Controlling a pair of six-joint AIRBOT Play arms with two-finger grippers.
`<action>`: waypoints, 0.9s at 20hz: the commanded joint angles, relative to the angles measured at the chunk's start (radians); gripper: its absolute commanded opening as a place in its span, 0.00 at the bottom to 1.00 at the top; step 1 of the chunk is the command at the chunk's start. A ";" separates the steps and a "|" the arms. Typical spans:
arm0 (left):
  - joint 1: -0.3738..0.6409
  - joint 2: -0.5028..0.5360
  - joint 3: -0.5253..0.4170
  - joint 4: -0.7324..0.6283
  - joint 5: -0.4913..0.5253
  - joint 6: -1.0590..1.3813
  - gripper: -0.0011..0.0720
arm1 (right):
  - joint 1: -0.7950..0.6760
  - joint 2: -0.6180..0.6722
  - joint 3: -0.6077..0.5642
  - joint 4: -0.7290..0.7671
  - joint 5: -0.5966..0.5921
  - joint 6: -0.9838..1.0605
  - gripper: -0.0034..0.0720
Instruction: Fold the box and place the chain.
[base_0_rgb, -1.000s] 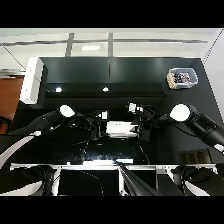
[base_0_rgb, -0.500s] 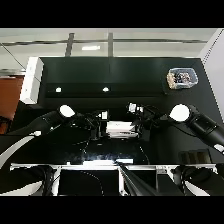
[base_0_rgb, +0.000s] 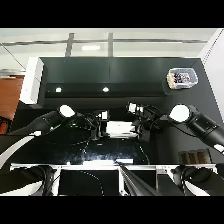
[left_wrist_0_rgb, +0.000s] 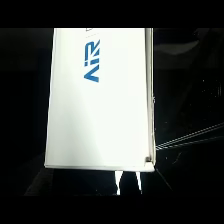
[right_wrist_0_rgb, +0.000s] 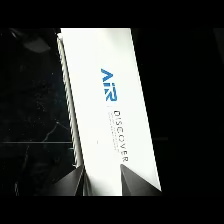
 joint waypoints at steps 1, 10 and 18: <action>0.000 -0.001 0.000 0.000 0.000 0.000 0.52 | 0.001 0.000 -0.001 0.000 -0.001 0.012 0.46; 0.000 -0.001 0.000 0.000 0.000 0.000 0.52 | 0.001 0.000 -0.041 0.002 -0.007 0.019 0.46; 0.000 -0.001 0.000 0.000 0.000 0.000 0.52 | 0.000 0.020 -0.041 0.001 0.010 0.161 0.46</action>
